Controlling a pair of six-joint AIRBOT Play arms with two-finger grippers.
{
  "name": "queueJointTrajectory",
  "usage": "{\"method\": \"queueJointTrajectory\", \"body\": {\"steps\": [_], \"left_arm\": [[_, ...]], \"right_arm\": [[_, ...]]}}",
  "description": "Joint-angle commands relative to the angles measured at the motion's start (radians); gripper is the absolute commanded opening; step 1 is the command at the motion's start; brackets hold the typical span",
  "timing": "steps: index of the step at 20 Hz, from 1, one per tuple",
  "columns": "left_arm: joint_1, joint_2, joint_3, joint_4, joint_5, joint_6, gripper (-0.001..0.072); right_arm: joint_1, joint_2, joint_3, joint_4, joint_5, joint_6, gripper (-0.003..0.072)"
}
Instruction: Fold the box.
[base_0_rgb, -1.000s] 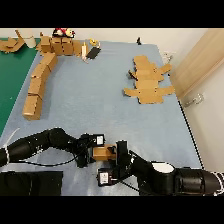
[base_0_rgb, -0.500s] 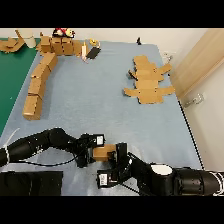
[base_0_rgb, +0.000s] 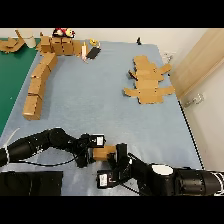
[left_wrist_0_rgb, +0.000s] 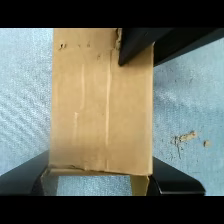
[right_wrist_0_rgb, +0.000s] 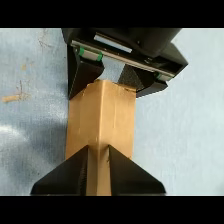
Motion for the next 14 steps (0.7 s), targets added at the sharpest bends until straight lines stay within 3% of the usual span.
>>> {"method": "queueJointTrajectory", "body": {"steps": [1, 14], "left_arm": [[-0.001, -0.001, 0.001, -0.001, 0.000, -0.001, 0.0369], [-0.001, -0.001, 0.001, -0.001, 0.000, -0.001, 0.0369]], "right_arm": [[0.001, 0.022, 0.011, -0.007, 0.003, 0.000, 0.0159], [0.000, 0.050, 0.012, -0.122, -0.031, 0.001, 0.0159]]}}
